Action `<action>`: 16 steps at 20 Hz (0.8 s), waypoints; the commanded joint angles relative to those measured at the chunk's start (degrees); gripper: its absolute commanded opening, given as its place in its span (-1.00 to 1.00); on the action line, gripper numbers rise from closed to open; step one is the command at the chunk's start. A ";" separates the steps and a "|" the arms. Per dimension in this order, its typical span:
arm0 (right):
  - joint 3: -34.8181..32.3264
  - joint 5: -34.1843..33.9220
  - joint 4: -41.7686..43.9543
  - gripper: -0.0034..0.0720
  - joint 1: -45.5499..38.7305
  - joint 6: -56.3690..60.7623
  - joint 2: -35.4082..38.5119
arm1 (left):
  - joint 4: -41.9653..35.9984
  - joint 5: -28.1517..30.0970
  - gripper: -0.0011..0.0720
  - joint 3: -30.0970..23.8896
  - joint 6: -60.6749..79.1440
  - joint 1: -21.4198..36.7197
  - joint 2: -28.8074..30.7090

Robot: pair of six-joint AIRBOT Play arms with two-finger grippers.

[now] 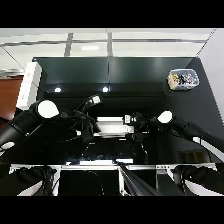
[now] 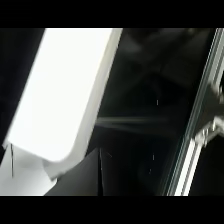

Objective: Fold the box and place the chain.

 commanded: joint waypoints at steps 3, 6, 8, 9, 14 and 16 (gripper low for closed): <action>0.00 0.02 0.04 0.18 0.00 0.02 0.04 | -6.29 11.63 -0.89 0.00 -0.15 -0.04 -4.31; 0.00 0.02 0.04 0.18 0.00 0.02 0.02 | -6.25 16.98 -0.89 0.04 0.48 -0.02 -5.90; 0.00 0.02 0.07 0.18 0.00 0.02 0.04 | -6.32 19.74 -0.89 0.04 1.33 -0.04 -5.92; 0.00 0.02 0.04 0.18 0.00 0.02 0.04 | -6.34 20.68 -0.89 0.04 1.33 -0.02 -5.92; 0.00 0.02 0.04 0.18 0.00 0.02 0.04 | -6.08 26.80 -0.89 0.04 1.33 -0.02 -8.28; 0.00 0.02 0.04 0.18 0.00 0.02 0.04 | -6.10 24.96 -0.89 0.04 1.07 -0.02 -11.08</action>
